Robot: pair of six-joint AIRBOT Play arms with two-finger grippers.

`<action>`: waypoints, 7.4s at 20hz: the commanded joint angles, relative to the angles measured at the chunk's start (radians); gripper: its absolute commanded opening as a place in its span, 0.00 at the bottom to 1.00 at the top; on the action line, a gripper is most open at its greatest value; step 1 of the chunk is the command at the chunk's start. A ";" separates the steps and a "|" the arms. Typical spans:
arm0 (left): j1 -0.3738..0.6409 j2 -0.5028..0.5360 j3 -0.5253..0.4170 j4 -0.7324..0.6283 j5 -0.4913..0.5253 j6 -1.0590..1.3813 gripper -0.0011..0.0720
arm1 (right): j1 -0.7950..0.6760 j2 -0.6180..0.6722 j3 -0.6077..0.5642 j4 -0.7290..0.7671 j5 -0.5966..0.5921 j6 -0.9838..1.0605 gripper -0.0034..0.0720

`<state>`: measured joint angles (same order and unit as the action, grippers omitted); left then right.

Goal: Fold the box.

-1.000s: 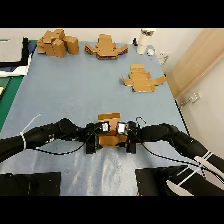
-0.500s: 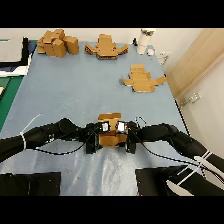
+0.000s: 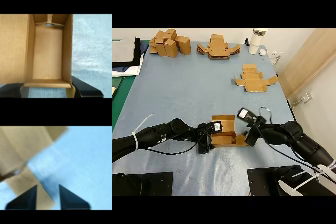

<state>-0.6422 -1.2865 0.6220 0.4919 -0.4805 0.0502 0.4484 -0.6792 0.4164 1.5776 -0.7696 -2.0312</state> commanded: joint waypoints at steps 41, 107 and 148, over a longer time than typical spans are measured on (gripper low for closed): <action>0.000 0.000 0.000 0.001 0.000 0.002 0.78 | -0.352 -0.140 0.021 0.259 -0.332 0.564 0.05; 0.000 0.000 0.000 0.001 -0.001 0.002 0.78 | -0.089 -0.166 0.121 0.525 -0.232 0.485 0.60; 0.000 0.000 0.000 0.002 -0.001 0.002 0.78 | 0.370 -0.536 0.443 -0.036 -0.464 1.271 0.56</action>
<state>-0.6422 -1.2865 0.6220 0.4923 -0.4808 0.0513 0.8188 -1.2354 0.8539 1.5238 -1.2236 -0.7528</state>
